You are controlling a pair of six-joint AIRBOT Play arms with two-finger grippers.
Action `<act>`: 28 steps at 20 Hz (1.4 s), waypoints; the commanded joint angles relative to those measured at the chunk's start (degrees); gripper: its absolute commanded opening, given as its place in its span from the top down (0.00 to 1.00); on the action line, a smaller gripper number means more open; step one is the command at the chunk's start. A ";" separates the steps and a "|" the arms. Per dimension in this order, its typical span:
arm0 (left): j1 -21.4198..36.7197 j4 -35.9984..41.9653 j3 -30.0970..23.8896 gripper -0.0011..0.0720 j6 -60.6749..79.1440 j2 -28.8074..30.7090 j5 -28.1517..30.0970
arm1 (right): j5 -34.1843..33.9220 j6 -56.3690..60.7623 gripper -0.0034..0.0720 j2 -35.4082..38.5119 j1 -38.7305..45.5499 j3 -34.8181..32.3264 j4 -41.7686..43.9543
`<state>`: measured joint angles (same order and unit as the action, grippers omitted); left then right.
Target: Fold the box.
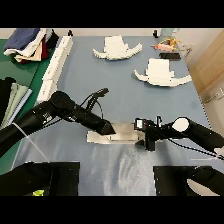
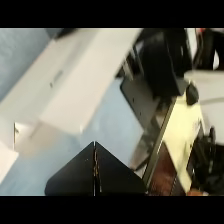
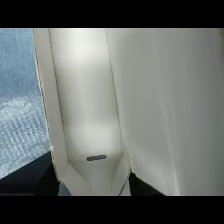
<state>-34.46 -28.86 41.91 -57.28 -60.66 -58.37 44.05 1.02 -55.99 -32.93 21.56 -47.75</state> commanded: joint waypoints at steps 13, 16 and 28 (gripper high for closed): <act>-1.53 -14.51 4.09 0.97 -24.83 -13.18 14.29 | 0.02 0.00 0.27 -0.02 -0.04 0.00 0.00; -1.53 -14.58 4.09 0.97 -24.83 -13.35 14.49 | 0.00 0.00 0.27 -0.02 -0.04 0.00 0.00; 1.11 -19.12 4.44 0.97 -17.59 -1.36 8.41 | 0.02 0.00 0.27 -0.02 -0.04 0.00 0.00</act>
<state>-34.65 -44.86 46.26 -77.71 -67.94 -46.63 44.01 0.86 -56.01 -32.93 21.54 -47.83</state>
